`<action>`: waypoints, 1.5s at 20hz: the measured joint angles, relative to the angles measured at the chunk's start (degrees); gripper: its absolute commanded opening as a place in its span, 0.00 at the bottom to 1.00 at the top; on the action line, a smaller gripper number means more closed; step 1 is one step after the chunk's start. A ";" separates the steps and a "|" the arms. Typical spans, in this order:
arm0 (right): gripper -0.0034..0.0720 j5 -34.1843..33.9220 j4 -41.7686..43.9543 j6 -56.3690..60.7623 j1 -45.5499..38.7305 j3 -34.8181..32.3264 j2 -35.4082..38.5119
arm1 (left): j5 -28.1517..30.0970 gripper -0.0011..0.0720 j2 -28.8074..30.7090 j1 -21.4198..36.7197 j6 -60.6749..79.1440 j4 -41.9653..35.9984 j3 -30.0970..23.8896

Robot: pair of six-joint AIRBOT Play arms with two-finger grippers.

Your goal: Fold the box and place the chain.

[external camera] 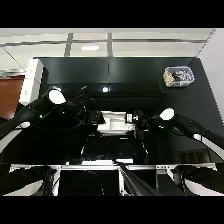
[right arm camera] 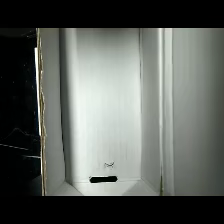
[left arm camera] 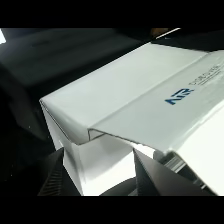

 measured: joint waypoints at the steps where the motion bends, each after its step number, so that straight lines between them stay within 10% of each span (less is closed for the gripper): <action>1: 0.29 0.00 -0.02 -0.02 0.00 0.00 0.00 | 0.57 0.69 0.26 -0.74 -0.81 0.20 0.04; 20: 0.29 0.00 -0.02 -0.02 0.00 0.00 0.00 | 4.94 0.69 0.85 -11.34 -21.70 21.33 1.57; 30: 0.29 0.00 0.00 -0.02 0.00 0.00 0.00 | 1.77 0.47 -3.78 -17.99 -34.27 32.81 5.90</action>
